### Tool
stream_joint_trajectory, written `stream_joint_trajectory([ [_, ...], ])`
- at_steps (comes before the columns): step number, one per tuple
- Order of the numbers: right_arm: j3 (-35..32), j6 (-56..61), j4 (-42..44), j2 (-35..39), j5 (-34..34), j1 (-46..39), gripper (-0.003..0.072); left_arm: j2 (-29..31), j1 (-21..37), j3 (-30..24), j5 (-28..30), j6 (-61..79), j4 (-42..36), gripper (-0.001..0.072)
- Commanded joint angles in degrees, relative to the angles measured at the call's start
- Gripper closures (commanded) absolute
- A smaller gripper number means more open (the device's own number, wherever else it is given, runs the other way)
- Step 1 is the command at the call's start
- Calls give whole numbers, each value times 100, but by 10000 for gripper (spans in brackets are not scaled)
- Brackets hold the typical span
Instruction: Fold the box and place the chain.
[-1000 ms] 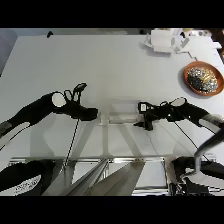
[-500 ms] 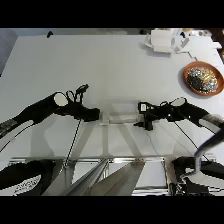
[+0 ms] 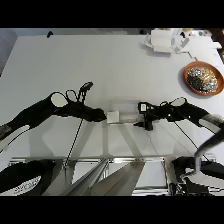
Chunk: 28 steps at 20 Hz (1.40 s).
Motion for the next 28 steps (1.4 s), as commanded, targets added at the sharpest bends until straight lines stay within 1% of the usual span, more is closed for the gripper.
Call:
stream_joint_trajectory([
  [1,0,0,0,4,2,0,326,39,-175,4,192,48,-164,428],
  [5,0,0,2,4,0,0,326,33,-374,4,380,46,-291,428],
  [7,0,0,0,4,0,0,326,33,-380,7,387,26,-291,425],
  [8,0,0,0,4,2,0,326,33,-385,9,387,24,-293,405],
  [10,0,0,2,4,0,2,326,33,-461,61,431,11,-275,305],
  [12,0,0,2,4,0,2,326,26,-584,83,708,-48,-192,303],
  [14,0,0,2,4,0,0,326,13,-623,94,839,-562,70,303],
  [16,0,0,0,4,0,0,326,11,-688,164,769,-1016,466,287],
  [22,0,0,0,4,0,0,326,-299,-1078,708,487,-2334,1768,285],
  [25,0,0,0,4,0,0,326,-483,-1274,1073,229,-2682,2120,284],
  [28,0,0,2,4,0,0,326,-575,-1419,1276,175,-3202,2339,285],
])
